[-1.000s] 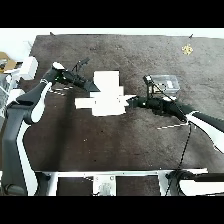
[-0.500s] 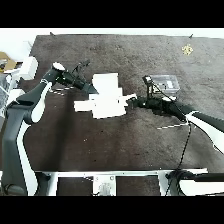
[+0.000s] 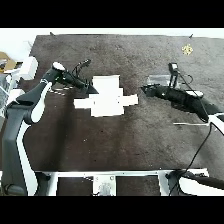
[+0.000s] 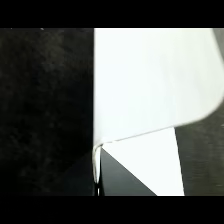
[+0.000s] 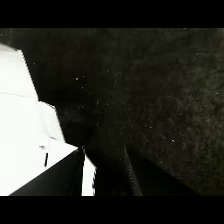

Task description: Fold the box and place the chain.

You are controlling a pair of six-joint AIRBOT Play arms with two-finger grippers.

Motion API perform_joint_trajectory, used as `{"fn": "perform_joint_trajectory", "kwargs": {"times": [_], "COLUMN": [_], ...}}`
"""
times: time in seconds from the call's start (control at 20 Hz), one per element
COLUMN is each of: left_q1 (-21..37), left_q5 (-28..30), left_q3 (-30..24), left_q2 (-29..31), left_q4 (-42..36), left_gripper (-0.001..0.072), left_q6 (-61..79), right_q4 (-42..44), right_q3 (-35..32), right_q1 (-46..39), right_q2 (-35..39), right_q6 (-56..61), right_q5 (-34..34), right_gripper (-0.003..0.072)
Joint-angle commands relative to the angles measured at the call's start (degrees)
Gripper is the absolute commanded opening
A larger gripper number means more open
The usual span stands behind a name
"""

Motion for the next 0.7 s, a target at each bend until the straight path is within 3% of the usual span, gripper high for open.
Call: {"fn": "perform_joint_trajectory", "kwargs": {"times": [0.0,0.65], "left_q1": [0.0,-0.1], "left_q5": [5.3,8.6], "left_q3": [0.1,0.0], "left_q2": [0.1,-0.1], "left_q4": [-0.2,0.0], "left_gripper": [0.0012,0.0012], "left_q6": [11.2,29.9], "right_q4": [-5.5,-5.7], "right_q3": [-0.1,0.0], "right_q1": [-2.6,-2.4], "right_q2": [1.1,-1.4], "right_q6": [0.0,-4.3], "right_q5": [4.0,4.0], "right_gripper": [0.0297,0.0297]}}
